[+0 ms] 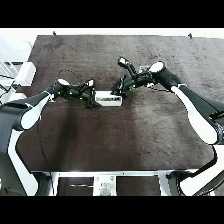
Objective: Fold the box and place the chain.
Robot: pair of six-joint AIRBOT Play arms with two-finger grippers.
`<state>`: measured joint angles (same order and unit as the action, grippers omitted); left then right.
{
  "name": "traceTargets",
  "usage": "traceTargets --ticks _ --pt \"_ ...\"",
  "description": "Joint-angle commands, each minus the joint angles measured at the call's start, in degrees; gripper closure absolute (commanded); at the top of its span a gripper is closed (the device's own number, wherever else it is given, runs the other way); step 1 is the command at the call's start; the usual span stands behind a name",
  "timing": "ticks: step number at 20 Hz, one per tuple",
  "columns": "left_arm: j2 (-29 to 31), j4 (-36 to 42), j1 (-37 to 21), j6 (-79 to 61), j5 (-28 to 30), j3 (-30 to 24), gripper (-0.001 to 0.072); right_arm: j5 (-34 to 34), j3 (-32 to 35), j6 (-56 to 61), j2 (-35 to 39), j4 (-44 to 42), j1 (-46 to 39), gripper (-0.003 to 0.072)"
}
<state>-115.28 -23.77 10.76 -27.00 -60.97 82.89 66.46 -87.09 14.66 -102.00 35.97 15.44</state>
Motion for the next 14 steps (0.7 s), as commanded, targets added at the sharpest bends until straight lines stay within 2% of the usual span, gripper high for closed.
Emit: traceTargets --ticks 1,14 --pt "0.0 0.0 0.0 0.0 0.0 0.0 0.0241 1.2 -0.1 0.3 0.0 1.7 1.0 0.0371" --pt "0.0 0.0 0.0 0.0 0.0 0.0 0.0241 -1.9 0.0 0.3 -0.3 4.4 2.8 0.0381"
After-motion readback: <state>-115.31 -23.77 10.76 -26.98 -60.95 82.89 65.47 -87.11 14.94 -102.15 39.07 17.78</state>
